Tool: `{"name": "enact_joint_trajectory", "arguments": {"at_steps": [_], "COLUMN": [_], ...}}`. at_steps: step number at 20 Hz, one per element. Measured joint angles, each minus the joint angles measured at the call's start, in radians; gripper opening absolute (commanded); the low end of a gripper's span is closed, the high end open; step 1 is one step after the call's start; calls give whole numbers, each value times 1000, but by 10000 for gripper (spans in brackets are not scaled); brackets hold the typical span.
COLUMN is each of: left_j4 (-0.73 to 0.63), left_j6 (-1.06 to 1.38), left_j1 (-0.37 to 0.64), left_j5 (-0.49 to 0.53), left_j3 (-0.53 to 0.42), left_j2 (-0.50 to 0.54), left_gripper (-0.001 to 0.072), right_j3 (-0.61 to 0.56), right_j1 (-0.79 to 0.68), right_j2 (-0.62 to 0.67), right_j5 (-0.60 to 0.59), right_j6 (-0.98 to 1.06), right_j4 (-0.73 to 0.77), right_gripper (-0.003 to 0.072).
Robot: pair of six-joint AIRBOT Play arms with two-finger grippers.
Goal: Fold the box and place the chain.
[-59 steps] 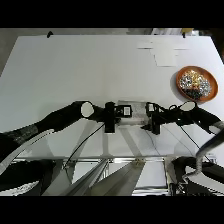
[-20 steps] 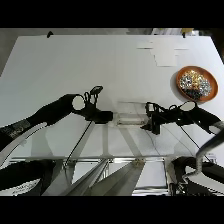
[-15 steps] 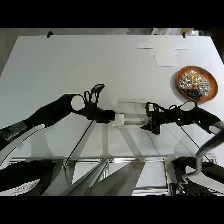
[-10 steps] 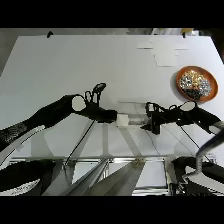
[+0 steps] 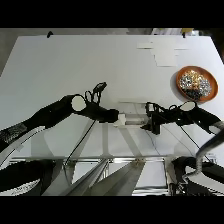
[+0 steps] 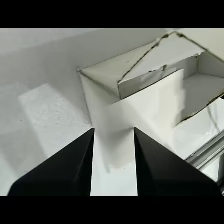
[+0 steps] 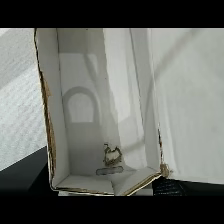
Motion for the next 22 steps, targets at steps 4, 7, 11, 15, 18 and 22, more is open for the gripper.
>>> {"name": "enact_joint_trajectory", "arguments": {"at_steps": [4, 7, 11, 15, 18, 22], "left_j4": [-9, -11, 0, 62, 100, 139], "left_j6": [2, 2, -18, -90, -138, -187], "left_j1": [-8, -21, -44, -61, -69, -84], "left_j5": [6, 29, 67, 80, 79, 75], "left_j3": [0, 2, 11, 28, 36, 49], "left_j2": [0, 0, -11, -25, -28, -32], "left_gripper": [295, 351, 351, 351, 351, 351], "right_j3": [0, 0, 0, 0, 0, 0], "right_j1": [0, 0, 0, 0, 0, 0], "right_j2": [0, 0, 0, 0, 0, 0], "right_j5": [0, 0, 0, 0, 0, 0], "right_j6": [0, 0, 0, 0, 0, 0], "right_j4": [0, 0, 0, 0, 0, 0], "right_gripper": [430, 430, 430, 430, 430, 430]}}
